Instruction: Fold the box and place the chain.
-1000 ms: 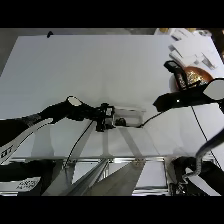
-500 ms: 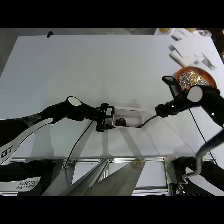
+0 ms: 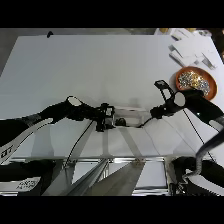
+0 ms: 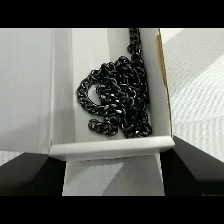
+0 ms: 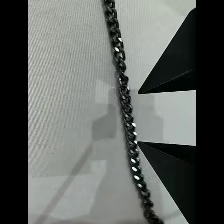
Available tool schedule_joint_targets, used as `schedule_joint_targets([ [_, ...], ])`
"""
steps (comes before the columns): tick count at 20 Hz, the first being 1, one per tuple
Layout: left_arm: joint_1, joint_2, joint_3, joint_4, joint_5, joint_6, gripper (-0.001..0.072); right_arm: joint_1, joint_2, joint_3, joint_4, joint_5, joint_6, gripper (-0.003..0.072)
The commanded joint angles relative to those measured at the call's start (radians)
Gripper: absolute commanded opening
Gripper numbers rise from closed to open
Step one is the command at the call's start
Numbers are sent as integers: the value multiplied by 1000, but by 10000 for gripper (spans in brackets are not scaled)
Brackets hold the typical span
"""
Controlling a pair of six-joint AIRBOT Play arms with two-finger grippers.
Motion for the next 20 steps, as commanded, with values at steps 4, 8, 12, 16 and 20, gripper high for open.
schedule_joint_targets([
  [4, 0, 0, 0, 0, 0, 0, 69, 10, -54, -1, -35, -36, 66, 283],
  [8, 0, 0, 0, 0, 0, 0, 69, 10, -66, -1, -35, -33, 67, 74],
  [12, 0, 0, 0, 0, 0, 0, 69, 10, -23, -1, -35, 6, 56, 13],
  [16, 0, 0, 0, 0, 0, 0, 69, 10, 103, -1, -34, 41, 46, 13],
  [20, 0, 0, 0, 0, 0, 0, 69, 10, 239, -1, -27, 81, 35, 13],
])
